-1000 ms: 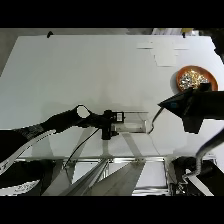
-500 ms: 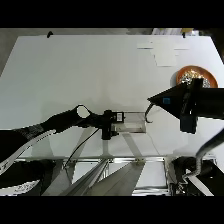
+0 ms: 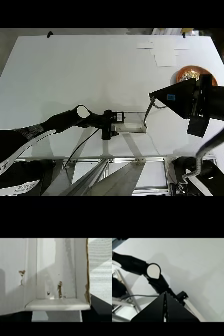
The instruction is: Fold the box and place the chain.
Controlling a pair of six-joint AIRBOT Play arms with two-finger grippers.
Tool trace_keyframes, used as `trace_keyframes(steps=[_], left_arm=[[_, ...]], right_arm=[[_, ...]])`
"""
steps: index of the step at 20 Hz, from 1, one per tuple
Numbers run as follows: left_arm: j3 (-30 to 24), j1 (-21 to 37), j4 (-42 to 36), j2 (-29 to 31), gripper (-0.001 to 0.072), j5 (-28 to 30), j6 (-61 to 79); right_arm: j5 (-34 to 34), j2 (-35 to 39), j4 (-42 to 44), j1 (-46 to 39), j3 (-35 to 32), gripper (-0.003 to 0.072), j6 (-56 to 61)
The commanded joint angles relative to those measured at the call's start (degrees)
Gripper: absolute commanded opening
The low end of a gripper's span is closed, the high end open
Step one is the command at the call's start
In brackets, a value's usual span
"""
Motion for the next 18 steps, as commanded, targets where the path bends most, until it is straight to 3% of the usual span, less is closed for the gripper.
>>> trace_keyframes(steps=[1,6,11,18], left_arm=[[0.02,0.04,0.02,0.02,0.0209,0.02,0.02],[0.02,0.04,0.02,0.02,0.0209,0.02,0.02],[0.02,0.04,0.02,0.02,0.0209,0.02,0.02],[0.02,0.04,0.02,0.02,0.0209,0.02,0.02]], right_arm=[[-2.91,0.09,0.39,0.04,0.00,0.0014,-0.55],[-3.67,0.13,2.21,0.04,0.00,0.0014,-0.55],[3.89,-0.11,-5.62,0.04,-1.57,0.0014,-0.24],[-3.69,-1.97,-2.62,0.04,-20.63,0.0015,-3.04]])
